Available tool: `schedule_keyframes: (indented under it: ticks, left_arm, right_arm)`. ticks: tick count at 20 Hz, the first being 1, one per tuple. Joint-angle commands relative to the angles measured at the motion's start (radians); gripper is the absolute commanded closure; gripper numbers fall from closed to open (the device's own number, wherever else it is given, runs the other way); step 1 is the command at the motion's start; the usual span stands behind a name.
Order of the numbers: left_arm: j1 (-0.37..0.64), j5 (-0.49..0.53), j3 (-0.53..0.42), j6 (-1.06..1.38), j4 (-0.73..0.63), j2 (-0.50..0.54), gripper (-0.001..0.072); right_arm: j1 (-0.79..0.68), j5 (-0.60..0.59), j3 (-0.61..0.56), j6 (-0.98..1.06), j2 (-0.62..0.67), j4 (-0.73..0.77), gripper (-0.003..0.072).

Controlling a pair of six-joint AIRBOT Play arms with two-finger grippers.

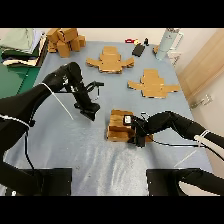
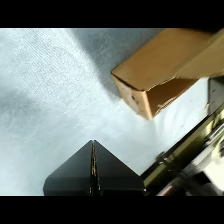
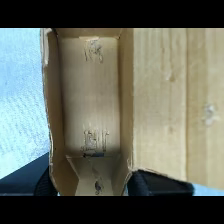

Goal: Fold the box.

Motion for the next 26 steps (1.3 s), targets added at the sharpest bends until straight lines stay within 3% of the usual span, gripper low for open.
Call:
schedule_keyframes:
  ticks: [1, 5, 7, 9, 10, 11, 12, 16, 20, 26]
  left_arm:
    - [0.000, 0.097, -0.142, 0.221, 0.008, 0.051, 0.0696]
    - [-0.003, 0.348, -0.454, 0.408, -0.025, 0.262, 0.0696]
    - [-0.005, 0.525, -0.581, 0.539, -0.082, 0.385, 0.0695]
    - [-0.007, 0.643, -0.659, 0.866, -0.207, 0.448, 0.0692]
    - [-0.011, 0.661, -0.680, 1.041, -0.281, 0.452, 0.0632]
    - [-0.015, 0.660, -0.694, 1.188, -0.353, 0.443, 0.0214]
    - [-0.018, 0.670, -0.702, 1.270, -0.426, 0.428, 0.0026]
    - [-0.019, 0.721, -0.699, 1.454, -0.575, 0.336, 0.0026]
    - [-0.032, 0.683, -0.659, 1.493, -0.580, 0.254, 0.0027]
    - [-0.052, 0.647, -0.625, 1.548, -0.576, 0.217, 0.0027]
  right_arm:
    - [-0.001, 0.000, 0.001, 0.000, 0.000, 0.000, 0.0184]
    - [-0.001, 0.000, 0.001, 0.000, 0.000, 0.000, 0.0184]
    - [-0.001, 0.000, 0.001, 0.000, 0.000, 0.000, 0.0183]
    - [-0.001, 0.000, 0.001, 0.000, 0.000, 0.000, 0.0184]
    - [-0.001, 0.000, 0.001, 0.000, 0.000, 0.000, 0.0184]
    - [-0.001, 0.000, 0.001, 0.000, 0.000, 0.000, 0.0184]
    - [-0.001, 0.000, 0.001, 0.000, 0.000, 0.000, 0.0183]
    - [-0.001, 0.000, 0.001, 0.000, 0.000, 0.000, 0.0184]
    - [-0.001, 0.000, 0.001, 0.000, 0.000, 0.000, 0.0184]
    - [-0.001, 0.000, 0.001, 0.000, 0.000, 0.000, 0.0184]
